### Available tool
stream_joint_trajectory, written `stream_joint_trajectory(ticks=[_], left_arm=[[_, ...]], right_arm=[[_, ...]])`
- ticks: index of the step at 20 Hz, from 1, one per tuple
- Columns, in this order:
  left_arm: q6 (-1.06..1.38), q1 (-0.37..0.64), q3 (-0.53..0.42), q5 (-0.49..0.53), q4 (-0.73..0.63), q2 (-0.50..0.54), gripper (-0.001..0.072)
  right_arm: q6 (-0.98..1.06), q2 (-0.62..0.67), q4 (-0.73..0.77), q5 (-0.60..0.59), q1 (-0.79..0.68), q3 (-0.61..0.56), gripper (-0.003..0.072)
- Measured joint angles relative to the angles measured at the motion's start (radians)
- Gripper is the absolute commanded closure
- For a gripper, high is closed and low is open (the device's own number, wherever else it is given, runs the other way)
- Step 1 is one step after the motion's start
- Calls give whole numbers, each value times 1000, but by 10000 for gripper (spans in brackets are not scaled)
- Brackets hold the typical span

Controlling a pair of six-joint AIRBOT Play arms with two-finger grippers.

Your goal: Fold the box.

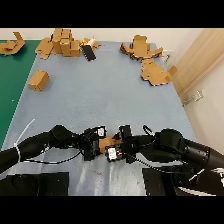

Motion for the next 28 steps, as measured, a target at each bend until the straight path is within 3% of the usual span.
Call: stream_joint_trajectory(ticks=[1,4,5,14,16,18,28], left_arm=[[0,0,0,0,0,0,270],[-3,0,0,0,0,0,270],[-2,0,0,0,0,0,270],[0,0,0,0,0,0,270],[0,0,0,0,0,0,270],[0,0,0,0,0,0,270],[2,0,0,0,2,0,271]], right_arm=[[5,-5,-9,5,0,0,377],[15,-8,-23,15,2,5,423],[16,-6,-30,19,2,10,474],[23,-22,-36,21,2,29,476],[23,-37,-35,20,2,29,536],[26,-48,-34,21,2,30,537],[31,-60,87,0,2,29,537]])
